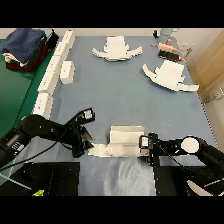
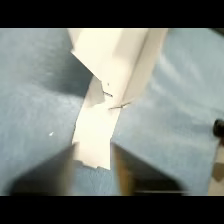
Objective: Fold the box.
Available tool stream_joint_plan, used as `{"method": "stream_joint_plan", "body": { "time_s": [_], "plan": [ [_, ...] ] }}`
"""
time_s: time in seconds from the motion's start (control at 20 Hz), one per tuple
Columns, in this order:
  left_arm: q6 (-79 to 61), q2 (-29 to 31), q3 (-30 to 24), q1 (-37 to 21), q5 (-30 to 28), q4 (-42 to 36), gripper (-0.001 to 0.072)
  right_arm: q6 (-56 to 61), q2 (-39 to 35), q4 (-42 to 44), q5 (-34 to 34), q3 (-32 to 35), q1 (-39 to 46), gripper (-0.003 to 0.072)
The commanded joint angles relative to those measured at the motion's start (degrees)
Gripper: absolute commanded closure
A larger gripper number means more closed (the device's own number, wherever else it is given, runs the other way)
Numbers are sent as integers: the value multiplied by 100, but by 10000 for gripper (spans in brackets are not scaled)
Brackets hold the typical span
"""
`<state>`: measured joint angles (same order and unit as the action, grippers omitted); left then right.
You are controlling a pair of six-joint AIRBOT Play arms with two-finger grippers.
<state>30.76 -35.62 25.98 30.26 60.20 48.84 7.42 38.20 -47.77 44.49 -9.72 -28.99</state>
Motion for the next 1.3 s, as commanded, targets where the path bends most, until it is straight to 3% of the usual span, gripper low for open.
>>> {"method": "stream_joint_plan", "body": {
  "time_s": [0.0,0.3,0.65,0.7,0.75,0.9,0.95,1.0,1.25],
  "plan": [
    [-1836,24,-859,142,-1008,-881,37,2,-4,4,2,-4,-4,178],
    [-2487,-402,-1115,837,-2120,-1333,38,2,-4,2,2,-4,-4,178],
    [-3040,-1445,-776,1252,-2199,-2011,50,2,-4,2,2,-4,-4,178],
    [-3047,-1523,-767,1261,-2236,-2039,144,2,-4,2,2,-4,-4,178],
    [-3176,-1591,-756,1263,-2223,-2061,295,2,-4,2,2,-4,-4,178],
    [-3355,-1692,-675,1263,-2256,-2284,353,2,-4,4,2,-4,-4,178],
    [-3451,-1729,-627,1263,-2256,-2371,439,2,-4,2,2,-4,-4,178],
    [-3475,-1766,-588,1268,-2258,-2455,480,2,-4,2,2,-7,-4,178],
    [-3657,-1989,-474,1504,-2229,-2863,480,2,-4,2,2,-4,-4,178]
  ]
}}
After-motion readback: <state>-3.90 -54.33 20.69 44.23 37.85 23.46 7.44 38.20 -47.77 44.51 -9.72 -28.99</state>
